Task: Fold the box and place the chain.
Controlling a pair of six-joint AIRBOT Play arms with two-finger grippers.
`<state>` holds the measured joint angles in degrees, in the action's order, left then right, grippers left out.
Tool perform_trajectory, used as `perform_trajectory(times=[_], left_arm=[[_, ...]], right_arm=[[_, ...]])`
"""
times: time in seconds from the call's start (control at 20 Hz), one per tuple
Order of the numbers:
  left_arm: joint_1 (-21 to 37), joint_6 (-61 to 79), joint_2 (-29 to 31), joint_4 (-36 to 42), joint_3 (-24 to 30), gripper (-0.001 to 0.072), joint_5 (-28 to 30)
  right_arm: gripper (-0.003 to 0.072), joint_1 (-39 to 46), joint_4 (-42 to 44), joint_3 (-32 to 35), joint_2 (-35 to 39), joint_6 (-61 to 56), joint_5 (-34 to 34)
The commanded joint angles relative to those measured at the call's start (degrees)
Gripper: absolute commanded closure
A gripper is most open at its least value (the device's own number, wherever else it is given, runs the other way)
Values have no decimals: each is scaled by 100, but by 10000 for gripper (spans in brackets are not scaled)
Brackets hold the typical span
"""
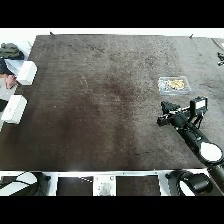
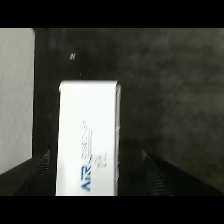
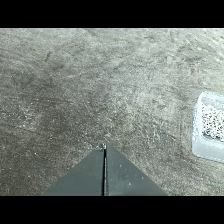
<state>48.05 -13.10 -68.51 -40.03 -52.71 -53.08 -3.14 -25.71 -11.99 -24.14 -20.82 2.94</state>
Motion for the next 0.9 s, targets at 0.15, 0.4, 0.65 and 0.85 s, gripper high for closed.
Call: perform_trajectory(times=[0.15, 0.4, 0.65, 0.85], left_arm=[[-92, 1012, 544, 2138, -739, 664, -691], [-1060, 1366, 1342, 2463, -793, 705, 398], [-2544, 1818, 2514, 3101, -74, 705, 2605], [-3681, 1958, 3388, 3289, 916, 705, 4061]], right_arm=[[706, 0, 0, 2, 4, 0, 0], [706, 0, 0, 2, 4, 0, 0], [705, 0, 0, 2, 4, 0, 0], [705, 0, 2, 2, 4, 0, 0]])
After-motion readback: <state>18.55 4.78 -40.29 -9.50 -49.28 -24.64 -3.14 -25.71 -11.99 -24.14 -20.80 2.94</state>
